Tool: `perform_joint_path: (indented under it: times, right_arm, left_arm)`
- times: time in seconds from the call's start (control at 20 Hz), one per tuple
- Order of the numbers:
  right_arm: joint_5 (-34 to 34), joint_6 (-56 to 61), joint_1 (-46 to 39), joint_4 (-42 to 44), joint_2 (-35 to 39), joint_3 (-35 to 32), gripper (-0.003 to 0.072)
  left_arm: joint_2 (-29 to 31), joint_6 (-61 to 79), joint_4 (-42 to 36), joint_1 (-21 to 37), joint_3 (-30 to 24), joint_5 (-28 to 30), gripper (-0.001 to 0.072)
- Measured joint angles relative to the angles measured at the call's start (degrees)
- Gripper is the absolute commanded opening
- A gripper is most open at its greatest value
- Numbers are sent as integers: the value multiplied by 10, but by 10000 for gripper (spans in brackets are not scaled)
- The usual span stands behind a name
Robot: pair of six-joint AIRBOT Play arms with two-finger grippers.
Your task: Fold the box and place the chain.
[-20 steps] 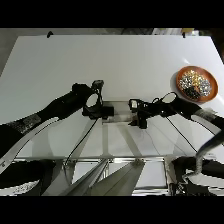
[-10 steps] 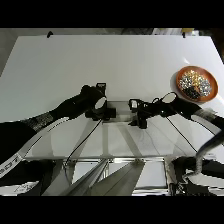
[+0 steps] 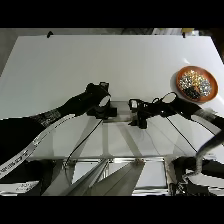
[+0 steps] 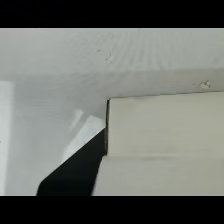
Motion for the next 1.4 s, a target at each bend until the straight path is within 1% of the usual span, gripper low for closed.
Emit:
perform_joint_path:
  times: [0.25, 0.3, 0.4, 0.45, 0.85, 1.1, 1.4]
  right_arm:
    - [0, 0, 0, 0, 0, 0, 336]
    - [1, 0, 0, -1, 0, 0, 336]
    - [1, -5, 0, -3, 0, 0, 336]
    - [1, -3, 0, -2, 0, 0, 336]
    - [1, 0, 0, -2, 0, 0, 336]
    - [1, -2, 0, -2, 0, 0, 336]
    - [1, -1, 0, -2, 0, 0, 336]
  left_arm:
    - [-3, 14, 0, 0, 1, -11, 16]
    - [-3, 17, -1, 0, 1, -12, 66]
    - [-4, 24, -5, 2, 0, -27, 235]
    - [-3, 24, -5, 5, 0, -28, 279]
    - [28, 57, -19, 29, -2, -27, 271]
    - [33, 63, -28, 31, -17, -21, 269]
    - [32, 65, -30, 31, -23, -10, 266]
